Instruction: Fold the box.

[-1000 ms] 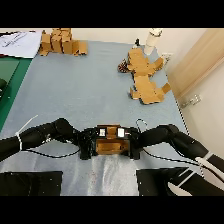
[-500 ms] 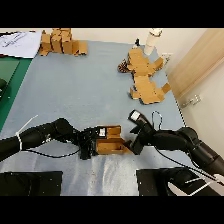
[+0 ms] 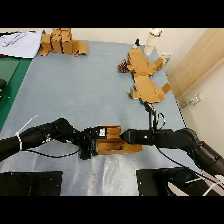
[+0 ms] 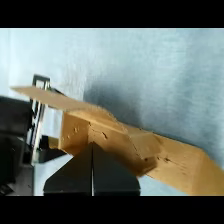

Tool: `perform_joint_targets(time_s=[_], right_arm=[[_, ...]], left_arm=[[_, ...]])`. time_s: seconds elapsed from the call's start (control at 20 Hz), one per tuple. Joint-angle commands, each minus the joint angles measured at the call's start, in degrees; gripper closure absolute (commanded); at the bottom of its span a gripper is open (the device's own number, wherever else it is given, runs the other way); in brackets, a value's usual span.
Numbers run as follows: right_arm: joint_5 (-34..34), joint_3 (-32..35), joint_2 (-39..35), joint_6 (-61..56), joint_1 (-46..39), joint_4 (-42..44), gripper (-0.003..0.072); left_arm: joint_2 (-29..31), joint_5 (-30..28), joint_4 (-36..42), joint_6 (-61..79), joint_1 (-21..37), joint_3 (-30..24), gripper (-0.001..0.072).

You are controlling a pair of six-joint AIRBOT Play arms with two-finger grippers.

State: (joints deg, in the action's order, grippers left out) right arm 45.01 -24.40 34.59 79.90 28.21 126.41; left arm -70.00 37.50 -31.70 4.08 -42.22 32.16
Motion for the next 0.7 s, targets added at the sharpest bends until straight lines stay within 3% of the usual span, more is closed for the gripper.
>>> perform_joint_targets(time_s=[0.0,0.2,0.4,0.65], right_arm=[[-3.0,-3.7,6.0,-2.9,0.0,2.0,0.0683],[-0.8,-12.2,21.0,4.5,-0.5,1.7,0.0683],[2.0,-12.7,33.6,7.8,-1.7,0.2,0.0683],[0.5,-12.8,33.7,11.2,-1.7,-0.2,0.0684]], left_arm=[[0.0,0.0,0.0,0.0,0.0,0.0,0.0246],[0.0,0.0,0.0,0.0,0.0,0.0,0.0246],[0.0,0.0,0.0,0.0,0.1,0.0,0.0246],[0.0,0.0,0.0,0.0,0.1,0.0,0.0246]])
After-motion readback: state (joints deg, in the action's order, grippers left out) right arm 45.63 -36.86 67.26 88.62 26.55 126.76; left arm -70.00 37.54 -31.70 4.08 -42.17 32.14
